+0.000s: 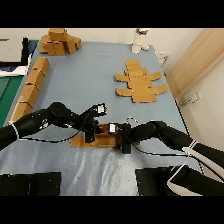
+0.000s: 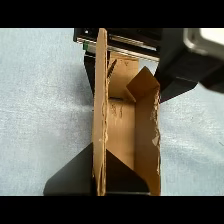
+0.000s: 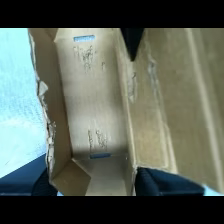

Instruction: Fold the box.

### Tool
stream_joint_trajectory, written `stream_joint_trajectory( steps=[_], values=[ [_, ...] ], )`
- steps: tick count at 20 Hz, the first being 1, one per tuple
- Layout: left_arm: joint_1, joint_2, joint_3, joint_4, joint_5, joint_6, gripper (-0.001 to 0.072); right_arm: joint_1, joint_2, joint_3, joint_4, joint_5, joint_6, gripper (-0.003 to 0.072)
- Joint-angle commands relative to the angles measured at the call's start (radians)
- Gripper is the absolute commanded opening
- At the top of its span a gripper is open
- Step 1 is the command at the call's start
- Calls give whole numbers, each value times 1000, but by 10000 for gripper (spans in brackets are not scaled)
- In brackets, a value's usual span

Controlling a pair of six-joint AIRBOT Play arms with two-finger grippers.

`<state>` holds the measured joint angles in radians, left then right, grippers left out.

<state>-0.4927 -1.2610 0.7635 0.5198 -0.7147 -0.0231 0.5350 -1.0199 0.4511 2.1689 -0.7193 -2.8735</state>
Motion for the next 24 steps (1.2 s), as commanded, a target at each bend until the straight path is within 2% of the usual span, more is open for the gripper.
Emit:
stream_joint_trajectory(
  steps=[1, 2, 3, 16, 20, 24],
  values=[
    [0, 0, 0, 0, 0, 0, 13, 1, -3, 1, -3, 0, 0, 583],
    [0, 0, 0, 0, 0, 0, 13, 1, -3, 1, -4, 0, 0, 574],
    [0, 0, 0, 0, 0, 0, 13, 1, -3, 1, -4, -1, 0, 506],
    [0, 0, 0, 0, 2, 9, 13, 1, -3, 1, -10, -1, 0, 503],
    [0, 0, 0, 0, 71, 90, 13, 2, -3, 1, -10, -2, 0, 503],
    [0, 0, 0, -1, 68, 90, 13, 2, -3, 1, -10, -2, 0, 503]
  ],
)
